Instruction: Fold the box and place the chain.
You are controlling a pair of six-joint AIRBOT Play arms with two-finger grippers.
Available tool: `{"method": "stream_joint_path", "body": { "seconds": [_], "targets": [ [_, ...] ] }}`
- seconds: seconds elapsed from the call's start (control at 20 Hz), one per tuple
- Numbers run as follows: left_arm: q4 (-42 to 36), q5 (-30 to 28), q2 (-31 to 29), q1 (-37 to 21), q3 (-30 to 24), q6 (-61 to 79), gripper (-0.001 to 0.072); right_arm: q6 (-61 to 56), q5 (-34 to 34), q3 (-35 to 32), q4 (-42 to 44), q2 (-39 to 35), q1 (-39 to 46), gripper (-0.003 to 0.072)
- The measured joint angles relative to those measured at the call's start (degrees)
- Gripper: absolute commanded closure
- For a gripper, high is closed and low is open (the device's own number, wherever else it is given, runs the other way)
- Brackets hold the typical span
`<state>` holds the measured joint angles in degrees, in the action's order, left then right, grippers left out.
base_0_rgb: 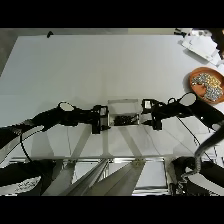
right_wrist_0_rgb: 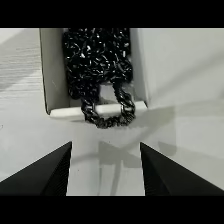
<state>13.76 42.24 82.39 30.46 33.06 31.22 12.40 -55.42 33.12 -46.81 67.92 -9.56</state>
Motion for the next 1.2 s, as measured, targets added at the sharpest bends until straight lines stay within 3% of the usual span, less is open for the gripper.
{"method": "stream_joint_path", "body": {
  "seconds": [0.4,0.55,0.65,0.75,0.85,0.95,1.2],
  "targets": [
    [0.0,0.0,0.0,0.0,0.0,0.0,0.0253,3.7,2.3,0.0,4.3,0.8,-1.7,0.0286],
    [0.0,0.0,0.0,0.0,0.0,0.0,0.0253,4.2,2.2,0.0,4.6,0.9,-2.4,0.0456],
    [0.0,0.0,0.0,0.0,0.0,0.0,0.0253,4.1,1.9,0.0,4.4,0.9,-2.6,0.0466],
    [0.0,0.0,0.0,0.0,0.0,0.0,0.0253,3.4,2.0,0.0,3.5,0.9,-2.8,0.0559],
    [0.0,0.0,0.0,0.0,0.0,0.0,0.0253,2.3,2.2,0.0,2.1,0.9,-2.8,0.0589],
    [0.0,0.0,0.0,0.0,0.0,0.0,0.0253,1.2,2.1,0.0,0.7,0.9,-2.8,0.0668],
    [0.0,0.0,0.0,0.0,0.0,0.0,0.0253,-1.2,2.1,0.0,-0.8,-0.3,-2.8,0.0668]
  ]
}}
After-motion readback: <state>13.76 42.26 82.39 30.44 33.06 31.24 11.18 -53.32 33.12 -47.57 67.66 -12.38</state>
